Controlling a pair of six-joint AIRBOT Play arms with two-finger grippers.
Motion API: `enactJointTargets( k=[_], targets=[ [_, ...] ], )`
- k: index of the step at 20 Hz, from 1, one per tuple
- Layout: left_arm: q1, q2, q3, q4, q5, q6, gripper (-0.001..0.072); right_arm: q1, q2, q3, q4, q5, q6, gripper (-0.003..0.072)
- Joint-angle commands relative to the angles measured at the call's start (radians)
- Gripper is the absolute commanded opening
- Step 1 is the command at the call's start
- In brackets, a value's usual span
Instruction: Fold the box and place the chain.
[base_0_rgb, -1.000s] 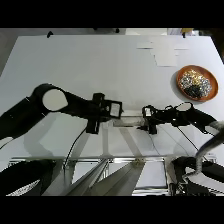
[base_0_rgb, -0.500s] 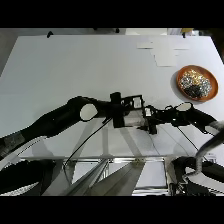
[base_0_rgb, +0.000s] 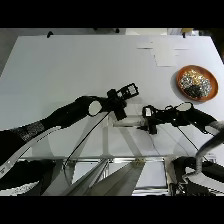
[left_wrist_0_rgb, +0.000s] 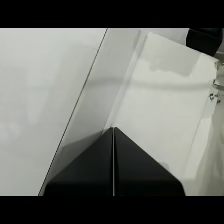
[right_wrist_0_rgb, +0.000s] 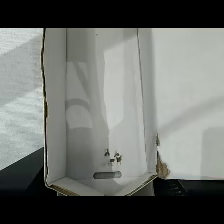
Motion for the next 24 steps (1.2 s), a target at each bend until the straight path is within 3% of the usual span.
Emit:
enactJointTargets(
  k=[1,6,12,16,24],
  targets=[
    [0.002,-0.014,0.0,0.0,-0.038,-0.013,0.0005,0.001,0.0,0.0,0.0,-0.002,0.0,0.0459],
    [0.002,0.083,0.0,0.023,-0.056,0.006,0.0005,0.001,0.0,0.0,0.0,-0.002,0.0,0.0459],
    [0.002,0.266,0.0,0.17,-0.362,-0.059,0.0001,0.0,0.0,0.0,0.0,-0.001,0.0,0.0459],
    [0.002,0.235,0.0,0.171,-0.496,-0.058,0.0005,0.001,0.0,0.0,0.0,-0.001,0.0,0.0459],
    [0.057,0.09,-0.003,0.19,-0.562,-0.05,0.0004,0.001,0.0,0.0,0.0,-0.002,0.0,0.0459]
  ],
)
